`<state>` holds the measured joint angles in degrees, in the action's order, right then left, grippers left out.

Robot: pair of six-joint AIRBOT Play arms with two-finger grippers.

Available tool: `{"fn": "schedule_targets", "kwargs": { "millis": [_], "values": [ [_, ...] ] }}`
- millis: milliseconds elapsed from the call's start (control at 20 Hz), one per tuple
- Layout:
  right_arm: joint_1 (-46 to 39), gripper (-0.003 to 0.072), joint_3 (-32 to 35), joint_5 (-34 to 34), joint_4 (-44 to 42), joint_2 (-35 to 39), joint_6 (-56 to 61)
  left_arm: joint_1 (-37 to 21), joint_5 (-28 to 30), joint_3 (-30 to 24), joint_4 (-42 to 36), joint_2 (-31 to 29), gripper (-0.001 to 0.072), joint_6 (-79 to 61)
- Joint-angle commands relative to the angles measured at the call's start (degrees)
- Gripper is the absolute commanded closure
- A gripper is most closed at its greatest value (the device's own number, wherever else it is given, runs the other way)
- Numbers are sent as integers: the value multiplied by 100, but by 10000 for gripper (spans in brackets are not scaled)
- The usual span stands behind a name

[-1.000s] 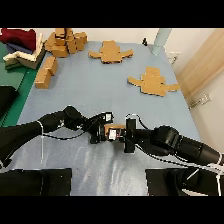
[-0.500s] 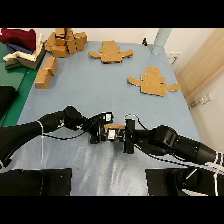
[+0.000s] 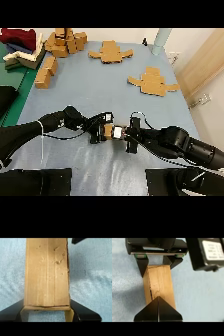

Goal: Fold the box.

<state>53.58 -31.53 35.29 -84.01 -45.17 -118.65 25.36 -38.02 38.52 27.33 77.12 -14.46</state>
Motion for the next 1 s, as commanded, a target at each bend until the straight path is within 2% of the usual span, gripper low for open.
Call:
{"fn": "schedule_targets", "kwargs": {
  "millis": [0, 250, 350, 600, 750, 950],
  "values": [
    [-4, 683, -7, 398, 409, 177, 1176, -2, 2, -2, 4, 2, 321, -9],
    [-7, 683, -7, 2354, 1700, 417, 5593, -2, 2, -2, 4, 2, 321, -9],
    [-4, 682, -4, 2686, 1867, 404, 6754, -2, 13, 0, 7, 2, 322, -13],
    [-4, 683, -4, 2603, 1847, 404, 7652, -2, 48, 0, -39, 2, 322, -11],
    [-4, 683, -4, 2601, 1871, 404, 8122, -61, 380, 61, -48, -33, 322, 114],
    [-4, 682, -4, 2592, 1878, 404, 8365, -660, 658, 153, -20, -577, 321, 981]
  ]
}}
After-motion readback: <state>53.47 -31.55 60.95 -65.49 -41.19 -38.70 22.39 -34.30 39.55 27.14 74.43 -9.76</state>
